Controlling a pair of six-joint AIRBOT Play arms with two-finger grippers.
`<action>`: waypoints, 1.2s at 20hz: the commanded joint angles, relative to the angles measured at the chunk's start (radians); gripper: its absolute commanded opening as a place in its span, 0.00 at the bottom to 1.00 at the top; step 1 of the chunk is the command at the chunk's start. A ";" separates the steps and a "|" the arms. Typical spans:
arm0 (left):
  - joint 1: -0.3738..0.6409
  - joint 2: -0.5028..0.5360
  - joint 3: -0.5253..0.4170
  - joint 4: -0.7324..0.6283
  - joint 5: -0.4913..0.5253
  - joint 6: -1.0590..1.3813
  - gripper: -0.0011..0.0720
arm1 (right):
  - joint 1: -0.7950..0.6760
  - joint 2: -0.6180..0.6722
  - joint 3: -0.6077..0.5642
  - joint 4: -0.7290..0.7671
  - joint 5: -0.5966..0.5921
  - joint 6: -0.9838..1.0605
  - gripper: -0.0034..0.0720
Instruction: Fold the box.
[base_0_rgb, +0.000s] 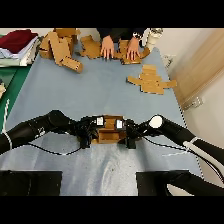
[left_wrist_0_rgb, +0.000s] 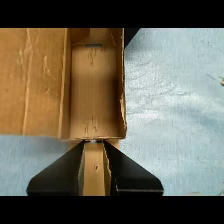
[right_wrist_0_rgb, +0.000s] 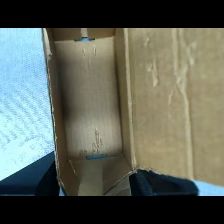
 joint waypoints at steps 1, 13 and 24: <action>-0.023 -0.006 0.000 -0.019 0.023 0.010 0.25 | 0.001 0.000 0.001 0.000 0.000 0.000 0.72; -0.026 -0.029 0.000 -0.058 0.008 0.011 0.72 | 0.001 0.000 0.001 0.000 0.000 0.000 0.72; -0.001 -0.022 0.000 0.023 0.100 -0.264 0.03 | 0.001 0.000 0.001 0.000 0.002 0.000 0.72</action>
